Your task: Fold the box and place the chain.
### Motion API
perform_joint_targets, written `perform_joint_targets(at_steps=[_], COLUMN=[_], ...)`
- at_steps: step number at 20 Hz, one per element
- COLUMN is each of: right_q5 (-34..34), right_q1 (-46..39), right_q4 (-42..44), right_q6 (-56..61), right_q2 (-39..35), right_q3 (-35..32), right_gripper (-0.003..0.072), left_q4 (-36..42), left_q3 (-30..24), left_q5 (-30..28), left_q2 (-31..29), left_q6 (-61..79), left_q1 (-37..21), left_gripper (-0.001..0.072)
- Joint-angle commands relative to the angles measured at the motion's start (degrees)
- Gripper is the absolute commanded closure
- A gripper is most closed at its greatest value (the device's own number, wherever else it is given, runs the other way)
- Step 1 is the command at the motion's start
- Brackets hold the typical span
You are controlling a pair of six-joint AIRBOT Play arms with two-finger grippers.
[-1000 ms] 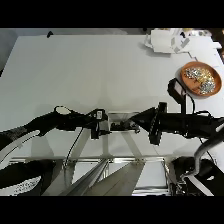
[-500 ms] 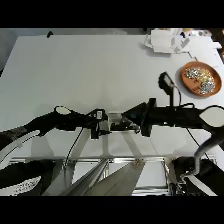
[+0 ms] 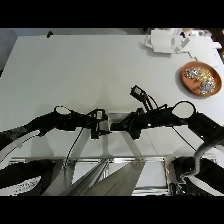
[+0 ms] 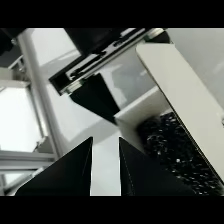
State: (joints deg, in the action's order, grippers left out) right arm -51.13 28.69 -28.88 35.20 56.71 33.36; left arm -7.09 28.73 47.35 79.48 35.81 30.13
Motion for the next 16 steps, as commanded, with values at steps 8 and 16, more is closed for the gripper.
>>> perform_joint_targets(at_steps=[8,16], right_q5=[-11.28,-5.05], right_q1=[-18.4,-18.82], right_q4=[-20.13,-25.16], right_q6=[-13.68,-51.43], right_q2=[-7.69,-4.87], right_q3=[3.3,-8.94], right_gripper=[0.0589,0.0506], left_q4=[-0.02,-0.04], left_q3=[0.04,0.04], left_q5=[0.0,0.0], left_q2=[-0.02,-0.02], left_q6=[0.02,0.02], left_q1=[-0.02,-0.02], left_gripper=[0.0601,0.0601])
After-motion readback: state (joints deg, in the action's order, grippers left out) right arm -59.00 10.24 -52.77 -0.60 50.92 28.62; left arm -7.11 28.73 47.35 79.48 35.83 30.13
